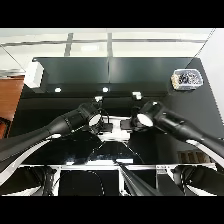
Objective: Fold the box and place the chain.
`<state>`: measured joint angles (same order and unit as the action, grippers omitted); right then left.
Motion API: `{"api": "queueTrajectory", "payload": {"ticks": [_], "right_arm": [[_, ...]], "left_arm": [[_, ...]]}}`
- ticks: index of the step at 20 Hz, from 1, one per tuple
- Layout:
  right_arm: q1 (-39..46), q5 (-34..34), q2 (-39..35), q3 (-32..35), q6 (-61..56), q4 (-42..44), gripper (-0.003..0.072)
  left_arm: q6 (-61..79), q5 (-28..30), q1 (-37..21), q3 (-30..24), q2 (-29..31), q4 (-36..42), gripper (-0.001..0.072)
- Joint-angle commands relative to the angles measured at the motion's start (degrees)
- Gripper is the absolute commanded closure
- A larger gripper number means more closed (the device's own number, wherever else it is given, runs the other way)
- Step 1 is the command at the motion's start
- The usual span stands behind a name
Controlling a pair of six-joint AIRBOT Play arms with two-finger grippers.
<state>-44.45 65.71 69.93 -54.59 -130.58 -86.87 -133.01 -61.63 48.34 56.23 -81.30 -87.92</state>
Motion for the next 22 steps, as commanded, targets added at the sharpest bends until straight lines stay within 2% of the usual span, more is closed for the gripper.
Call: {"api": "queueTrajectory", "payload": {"ticks": [1, 3, 8, 11, 13, 14, 15, 16, 19, 22], "right_arm": [[3.7, 0.2, -7.3, 0.0, 3.8, -9.3, 0.0337], [7.5, -0.5, -10.4, 0.0, 6.7, -14.6, 0.0337], [18.9, -4.4, -13.3, 0.0, 14.2, -15.7, 0.0337], [29.3, -14.1, -12.2, 0.0, 14.2, -19.9, 0.0336], [36.9, -20.1, -8.9, 0.0, 15.2, -19.8, 0.0335], [40.8, -21.7, -6.3, 0.0, 15.1, -19.3, 0.0224], [43.8, -22.8, -3.8, -0.2, 15.2, -18.4, 0.0047], [46.5, -23.6, -0.8, -1.0, 15.5, -17.7, 0.0008], [51.5, -21.7, 8.7, -9.0, 17.4, -15.2, 0.0009], [53.5, -14.9, 20.2, -24.0, 23.1, -10.1, 0.0011]], "left_arm": [[-4.0, 0.0, -0.3, 0.0, 0.0, -2.2, 0.0687], [-3.9, 0.1, -0.2, 0.0, 0.0, -2.0, 0.0686], [-3.9, 0.3, -0.2, 0.0, 0.1, -1.4, 0.0685], [-3.9, 0.3, -0.2, 0.0, 0.0, -1.4, 0.0684], [-3.8, 0.5, -0.2, 0.0, 0.0, -1.4, 0.0684], [-3.6, 0.5, -0.2, 0.0, 0.0, -1.4, 0.0683], [-3.5, 0.5, -0.2, 0.0, 0.0, -1.4, 0.0683], [-3.6, 0.5, -0.2, 0.0, 0.0, -1.4, 0.0683], [-3.6, 0.5, -0.2, 0.0, 0.0, -1.4, 0.0683], [-3.6, 0.6, -0.2, 0.0, 0.0, -1.4, 0.0683]]}}
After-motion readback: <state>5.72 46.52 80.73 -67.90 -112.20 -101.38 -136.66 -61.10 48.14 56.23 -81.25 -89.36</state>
